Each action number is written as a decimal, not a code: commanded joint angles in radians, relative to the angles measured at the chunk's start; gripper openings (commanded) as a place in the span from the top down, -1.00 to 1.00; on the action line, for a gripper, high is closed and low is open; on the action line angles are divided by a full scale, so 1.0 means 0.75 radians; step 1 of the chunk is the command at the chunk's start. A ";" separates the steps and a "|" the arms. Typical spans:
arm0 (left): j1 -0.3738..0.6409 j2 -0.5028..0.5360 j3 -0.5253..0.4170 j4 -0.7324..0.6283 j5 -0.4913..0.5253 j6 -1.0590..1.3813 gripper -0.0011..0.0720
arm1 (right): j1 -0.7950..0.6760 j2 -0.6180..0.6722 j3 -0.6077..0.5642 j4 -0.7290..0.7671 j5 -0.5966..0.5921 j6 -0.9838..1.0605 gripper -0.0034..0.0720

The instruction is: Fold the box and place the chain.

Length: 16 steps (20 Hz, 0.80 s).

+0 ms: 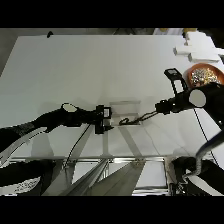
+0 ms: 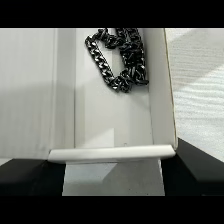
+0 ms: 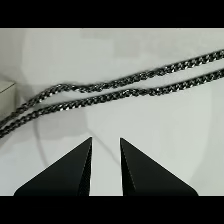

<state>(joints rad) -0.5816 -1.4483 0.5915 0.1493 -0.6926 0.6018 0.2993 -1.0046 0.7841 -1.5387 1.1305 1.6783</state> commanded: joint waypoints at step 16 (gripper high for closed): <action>0.001 -0.001 -0.001 0.000 0.000 0.001 0.40 | -0.028 -0.384 -0.017 -0.002 -0.294 0.001 0.15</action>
